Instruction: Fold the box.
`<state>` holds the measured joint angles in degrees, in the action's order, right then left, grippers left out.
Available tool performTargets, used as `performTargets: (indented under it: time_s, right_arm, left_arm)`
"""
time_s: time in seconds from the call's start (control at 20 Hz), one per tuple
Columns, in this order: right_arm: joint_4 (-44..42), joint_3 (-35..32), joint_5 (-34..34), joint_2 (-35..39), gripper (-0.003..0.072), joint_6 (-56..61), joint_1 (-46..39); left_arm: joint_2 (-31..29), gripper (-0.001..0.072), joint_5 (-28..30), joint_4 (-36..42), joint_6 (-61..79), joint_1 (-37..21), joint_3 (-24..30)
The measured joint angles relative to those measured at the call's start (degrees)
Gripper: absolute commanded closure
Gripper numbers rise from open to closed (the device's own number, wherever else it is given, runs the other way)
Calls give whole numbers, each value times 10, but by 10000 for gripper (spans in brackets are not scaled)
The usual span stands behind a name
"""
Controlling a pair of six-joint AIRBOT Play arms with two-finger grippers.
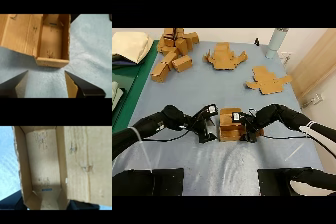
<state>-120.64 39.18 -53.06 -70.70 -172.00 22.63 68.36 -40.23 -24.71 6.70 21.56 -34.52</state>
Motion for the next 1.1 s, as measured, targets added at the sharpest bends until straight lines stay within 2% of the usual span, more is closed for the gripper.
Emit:
performTargets:
  time_s: [0.2, 0.45, 0.75, 1.1]
  right_arm:
    - [0, 0, 0, 0, 89, 0, 0]
    - [0, 0, 0, 0, 88, 0, 0]
    - [0, 0, 0, 0, 88, 0, 0]
    - [0, 0, 0, 0, 88, 0, 0]
  left_arm:
    - [39, 1, 19, 20, 58, 16, -3]
    - [51, 1, 40, 25, 77, 40, -4]
    - [66, 1, 64, 23, 55, 68, -14]
    - [83, 1, 85, -22, -1, 93, -34]
